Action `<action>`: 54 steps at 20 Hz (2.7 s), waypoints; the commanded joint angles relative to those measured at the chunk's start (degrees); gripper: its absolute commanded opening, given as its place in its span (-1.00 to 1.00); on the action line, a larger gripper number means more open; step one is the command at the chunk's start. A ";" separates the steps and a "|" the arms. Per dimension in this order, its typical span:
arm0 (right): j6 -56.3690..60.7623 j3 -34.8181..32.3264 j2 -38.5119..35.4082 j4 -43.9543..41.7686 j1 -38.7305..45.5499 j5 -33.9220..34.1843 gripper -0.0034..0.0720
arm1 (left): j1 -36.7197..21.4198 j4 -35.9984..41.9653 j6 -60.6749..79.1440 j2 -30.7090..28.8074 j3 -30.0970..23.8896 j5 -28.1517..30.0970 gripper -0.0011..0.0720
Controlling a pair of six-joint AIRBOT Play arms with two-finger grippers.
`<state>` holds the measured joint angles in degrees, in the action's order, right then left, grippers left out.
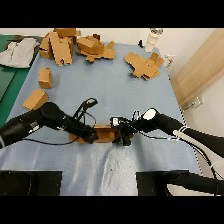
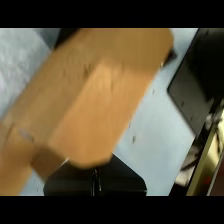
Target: Fold the box.
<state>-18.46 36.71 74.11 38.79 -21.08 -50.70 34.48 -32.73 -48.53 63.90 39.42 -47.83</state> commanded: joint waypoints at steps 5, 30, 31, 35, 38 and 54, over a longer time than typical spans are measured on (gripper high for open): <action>0.02 0.00 -0.04 -0.02 -0.04 0.00 0.47 | -3.34 9.20 -1.84 12.31 9.40 10.88 -0.94; 0.00 0.00 -0.02 0.00 -0.02 -0.96 0.47 | -10.91 10.99 13.79 20.24 17.16 3.15 -0.94; 0.00 0.00 -0.02 0.00 -0.02 -0.92 0.47 | -12.50 10.84 18.27 19.30 17.16 1.60 -0.94; 0.00 0.00 -0.02 0.00 -0.02 -0.92 0.47 | -15.61 4.46 33.66 14.84 14.10 -5.20 -0.94; 0.00 0.00 -0.02 -0.02 0.00 -0.92 0.47 | -14.01 1.73 47.67 6.47 4.68 0.92 -0.94; 0.00 0.00 -0.02 -0.02 -0.02 -0.92 0.47 | -13.73 -2.49 62.53 -2.84 -8.15 -3.67 0.94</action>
<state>-18.46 36.71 74.11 38.76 -21.08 -51.59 20.73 -34.33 15.55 61.28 31.42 -46.89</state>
